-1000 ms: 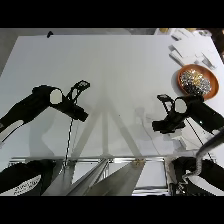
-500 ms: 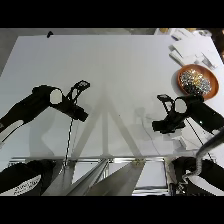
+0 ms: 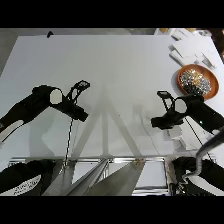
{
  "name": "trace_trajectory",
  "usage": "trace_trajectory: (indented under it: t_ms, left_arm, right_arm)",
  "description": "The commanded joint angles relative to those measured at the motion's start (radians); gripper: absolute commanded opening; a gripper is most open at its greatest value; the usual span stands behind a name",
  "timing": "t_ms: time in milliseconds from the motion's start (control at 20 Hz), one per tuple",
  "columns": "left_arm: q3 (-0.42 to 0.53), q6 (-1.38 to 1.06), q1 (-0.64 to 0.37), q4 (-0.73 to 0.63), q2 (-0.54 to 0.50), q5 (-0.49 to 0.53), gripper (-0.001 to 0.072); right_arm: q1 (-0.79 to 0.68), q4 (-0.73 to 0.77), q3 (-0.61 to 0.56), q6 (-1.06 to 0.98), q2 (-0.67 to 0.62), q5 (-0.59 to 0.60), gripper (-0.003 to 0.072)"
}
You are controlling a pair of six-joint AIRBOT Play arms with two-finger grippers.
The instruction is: Fold the box and place the chain.
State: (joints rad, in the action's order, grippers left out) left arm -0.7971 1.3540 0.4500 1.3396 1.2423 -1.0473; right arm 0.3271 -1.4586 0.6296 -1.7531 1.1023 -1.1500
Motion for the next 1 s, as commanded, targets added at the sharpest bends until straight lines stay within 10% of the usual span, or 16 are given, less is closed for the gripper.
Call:
trace_trajectory:
  t_ms: [0, 400, 550, 950]
  left_arm:
    - [0.0, 0.0, 0.0, 0.0, -0.001, 0.0, 0.0011]
    - [0.0, 0.0, 0.0, 0.001, -0.001, 0.0, 0.0011]
    - [0.0, 0.0, 0.0, 0.001, -0.001, 0.0, 0.0011]
    - [0.0, 0.0, 0.0, 0.0, -0.001, 0.0, 0.0011]
  right_arm:
    - [0.0, -0.027, 0.015, 0.01, -0.001, 0.125, 0.0018]
    - [-0.192, -0.402, 0.361, 0.172, -0.001, -0.232, 0.003]
    - [-0.408, -0.42, 0.357, 0.221, -0.001, -0.284, 0.046]
    - [-0.881, -0.404, 0.344, 0.317, 0.009, -0.256, 0.0454]
